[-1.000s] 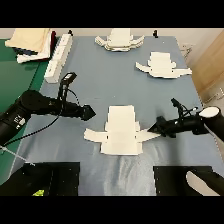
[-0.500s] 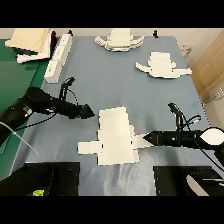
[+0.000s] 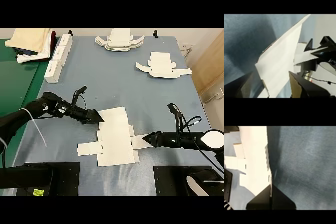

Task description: Fold the box.

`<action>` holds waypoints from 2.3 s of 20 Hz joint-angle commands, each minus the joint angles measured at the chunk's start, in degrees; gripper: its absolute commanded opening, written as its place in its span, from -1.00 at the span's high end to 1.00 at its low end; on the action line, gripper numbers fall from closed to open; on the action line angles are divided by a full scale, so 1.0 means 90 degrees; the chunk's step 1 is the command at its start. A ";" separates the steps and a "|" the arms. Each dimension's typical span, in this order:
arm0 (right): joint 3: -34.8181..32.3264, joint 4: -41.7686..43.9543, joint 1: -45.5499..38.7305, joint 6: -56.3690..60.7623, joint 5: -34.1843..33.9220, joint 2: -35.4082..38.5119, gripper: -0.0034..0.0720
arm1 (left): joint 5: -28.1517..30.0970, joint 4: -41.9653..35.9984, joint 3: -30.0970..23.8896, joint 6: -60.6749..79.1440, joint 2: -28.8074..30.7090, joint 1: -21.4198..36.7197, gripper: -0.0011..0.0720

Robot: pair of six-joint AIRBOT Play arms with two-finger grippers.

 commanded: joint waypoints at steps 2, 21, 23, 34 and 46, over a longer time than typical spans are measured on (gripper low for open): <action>-0.0005 0.0080 0.0012 0.0032 -0.0002 0.0007 0.91 | -0.0379 -0.0729 0.0015 0.0797 -0.0714 -0.0165 -0.97; -0.0005 0.0185 0.0012 0.0032 -0.0007 0.0007 0.87 | -0.0925 -0.0661 0.0355 0.1489 -0.0928 -0.0631 0.92; -0.0005 0.0165 0.0007 0.0032 -0.0109 0.0007 0.39 | -0.0916 -0.0743 0.0355 0.1491 -0.0928 -0.0636 0.92; 0.1797 -0.2251 -0.0323 0.2118 -0.0255 0.0029 -0.20 | 0.2727 -0.0287 0.0066 0.4294 0.1515 -0.2127 0.94; 0.2004 -0.1926 -0.0019 0.2387 -0.0386 -0.0493 0.70 | 0.4954 -0.3381 -0.1763 0.9253 0.2115 -0.3757 0.94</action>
